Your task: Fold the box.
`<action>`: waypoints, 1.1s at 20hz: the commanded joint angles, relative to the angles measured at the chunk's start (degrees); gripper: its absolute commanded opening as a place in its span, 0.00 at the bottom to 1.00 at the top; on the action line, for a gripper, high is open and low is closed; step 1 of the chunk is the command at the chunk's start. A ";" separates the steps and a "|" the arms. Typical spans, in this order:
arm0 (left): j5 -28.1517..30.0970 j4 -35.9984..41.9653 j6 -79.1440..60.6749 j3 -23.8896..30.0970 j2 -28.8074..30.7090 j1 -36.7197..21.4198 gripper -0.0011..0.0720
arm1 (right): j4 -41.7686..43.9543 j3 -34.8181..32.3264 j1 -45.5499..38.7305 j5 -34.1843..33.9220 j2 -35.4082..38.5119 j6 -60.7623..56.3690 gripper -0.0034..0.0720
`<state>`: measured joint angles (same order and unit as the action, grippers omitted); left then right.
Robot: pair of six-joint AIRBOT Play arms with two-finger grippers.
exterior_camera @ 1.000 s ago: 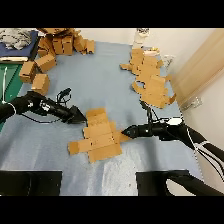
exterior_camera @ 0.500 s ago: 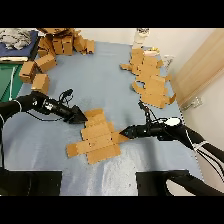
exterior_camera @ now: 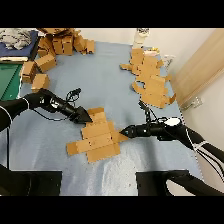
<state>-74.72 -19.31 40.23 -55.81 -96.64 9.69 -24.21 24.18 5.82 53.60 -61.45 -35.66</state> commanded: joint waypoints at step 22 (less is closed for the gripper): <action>-2.49 4.09 -11.32 -2.45 -2.95 1.42 0.03 | 0.00 0.04 -0.04 -1.22 0.04 -0.26 0.15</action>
